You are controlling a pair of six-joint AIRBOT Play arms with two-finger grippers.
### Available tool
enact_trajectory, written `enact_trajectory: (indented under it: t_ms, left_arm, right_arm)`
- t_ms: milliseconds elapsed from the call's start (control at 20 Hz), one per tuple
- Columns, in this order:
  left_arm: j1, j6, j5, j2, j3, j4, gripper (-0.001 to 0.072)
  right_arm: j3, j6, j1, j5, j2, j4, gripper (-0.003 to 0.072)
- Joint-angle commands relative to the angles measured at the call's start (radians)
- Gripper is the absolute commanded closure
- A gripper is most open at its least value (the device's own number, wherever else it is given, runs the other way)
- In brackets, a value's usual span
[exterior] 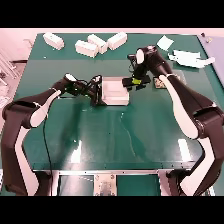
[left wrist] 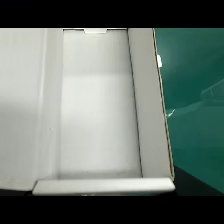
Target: Fold the box and place the chain.
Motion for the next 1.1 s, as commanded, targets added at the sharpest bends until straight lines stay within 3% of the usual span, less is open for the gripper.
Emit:
enact_trajectory:
  t_ms: [0, 200, 500, 600, 650, 800, 850, 950, 1050]
  left_arm:
    - [0.000, -0.001, 0.003, 0.001, 0.000, 0.000, 0.0299]
    - [0.000, -0.001, 0.003, 0.001, 0.000, 0.000, 0.0299]
    - [0.000, -0.001, 0.004, 0.001, 0.000, 0.000, 0.0300]
    - [0.000, -0.001, 0.003, 0.001, 0.000, 0.000, 0.0300]
    - [0.000, -0.001, 0.003, 0.001, 0.000, 0.000, 0.0300]
    - [0.000, -0.001, 0.004, 0.001, 0.000, 0.000, 0.0299]
    - [0.000, -0.001, 0.004, 0.001, 0.000, 0.000, 0.0299]
    - [0.000, -0.001, 0.004, 0.001, 0.000, 0.000, 0.0299]
    - [0.000, -0.001, 0.004, 0.001, 0.000, 0.000, 0.0299]
  right_arm:
    - [0.000, -0.059, -0.008, -0.021, 0.083, 0.005, 0.0187]
    - [0.000, -0.151, -0.035, -0.079, 0.169, 0.000, 0.0189]
    - [-0.029, -0.244, -0.190, -0.135, 0.175, -0.014, 0.0196]
    - [-0.060, -0.270, -0.258, -0.208, 0.173, -0.012, 0.0373]
    - [-0.080, -0.289, -0.290, -0.240, 0.172, -0.010, 0.0382]
    - [-0.151, -0.360, -0.361, -0.349, 0.172, 0.005, 0.0381]
    - [-0.175, -0.372, -0.380, -0.389, 0.172, 0.005, 0.0354]
    - [-0.213, -0.375, -0.408, -0.455, 0.169, 0.005, 0.0199]
    - [-0.230, -0.399, -0.423, -0.491, 0.149, 0.005, 0.0201]
